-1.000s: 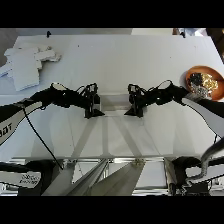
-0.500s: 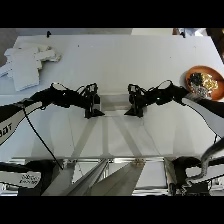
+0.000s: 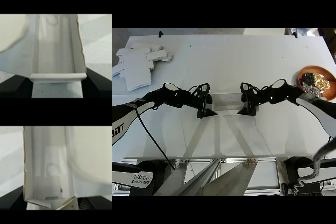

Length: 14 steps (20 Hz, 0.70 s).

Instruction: Fold the box and place the chain.

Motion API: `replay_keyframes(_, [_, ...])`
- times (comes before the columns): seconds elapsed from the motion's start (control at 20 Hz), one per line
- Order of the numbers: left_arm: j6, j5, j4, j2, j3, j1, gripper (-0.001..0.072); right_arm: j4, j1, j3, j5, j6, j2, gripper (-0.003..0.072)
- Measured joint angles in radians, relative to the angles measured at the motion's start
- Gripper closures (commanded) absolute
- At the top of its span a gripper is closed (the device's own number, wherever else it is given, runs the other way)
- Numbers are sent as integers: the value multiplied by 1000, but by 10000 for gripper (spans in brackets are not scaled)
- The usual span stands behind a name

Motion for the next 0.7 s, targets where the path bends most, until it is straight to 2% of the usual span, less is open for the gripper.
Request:
replay_keyframes(0.35, [2,-2,2,0,0,0,356,-111,-33,0,24,98,188,72])
replay_keyframes(0.4, [2,-2,2,0,0,0,356,-148,-44,0,30,136,222,107])
replay_keyframes(0.45, [2,-2,2,0,0,0,356,-184,-57,0,35,178,254,230])
replay_keyframes(0.6, [1,-2,2,0,0,0,356,-275,-100,0,68,334,351,666])
replay_keyframes(0.7, [0,-3,2,0,0,0,356,-323,-128,0,103,447,406,675])
